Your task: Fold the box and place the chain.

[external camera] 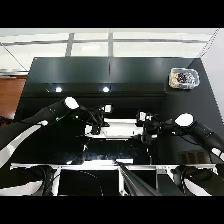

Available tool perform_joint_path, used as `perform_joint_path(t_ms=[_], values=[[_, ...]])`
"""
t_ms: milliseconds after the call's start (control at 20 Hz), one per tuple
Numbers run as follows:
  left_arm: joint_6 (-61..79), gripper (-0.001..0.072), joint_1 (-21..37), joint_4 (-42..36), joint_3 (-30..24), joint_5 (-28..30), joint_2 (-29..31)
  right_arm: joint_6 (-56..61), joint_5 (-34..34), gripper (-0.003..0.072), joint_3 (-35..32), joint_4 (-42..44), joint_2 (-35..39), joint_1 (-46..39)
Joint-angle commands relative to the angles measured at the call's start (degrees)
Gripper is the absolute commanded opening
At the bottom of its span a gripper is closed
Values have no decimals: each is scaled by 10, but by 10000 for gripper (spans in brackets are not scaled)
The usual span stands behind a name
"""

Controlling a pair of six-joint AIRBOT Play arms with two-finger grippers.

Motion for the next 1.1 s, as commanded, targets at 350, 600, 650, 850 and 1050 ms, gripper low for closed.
perform_joint_path(t_ms=[350, 600, 650, 850, 1050], values=[[-1, 28, 0, 0, 0, 5, 0, -60, -13, 677, -10, -1, -49, 5], [-1, 28, 0, -1, 0, 5, 0, -26, -45, 677, -6, -37, -56, 38], [-1, 28, 0, -1, 0, 5, 0, -19, -49, 677, -4, -37, -57, 39], [-1, 28, 0, -1, 0, 3, 0, -7, -60, 677, -4, -40, -57, 39], [-1, 28, 0, -1, 0, 3, 0, 2, -68, 676, -3, -40, -59, 39]])
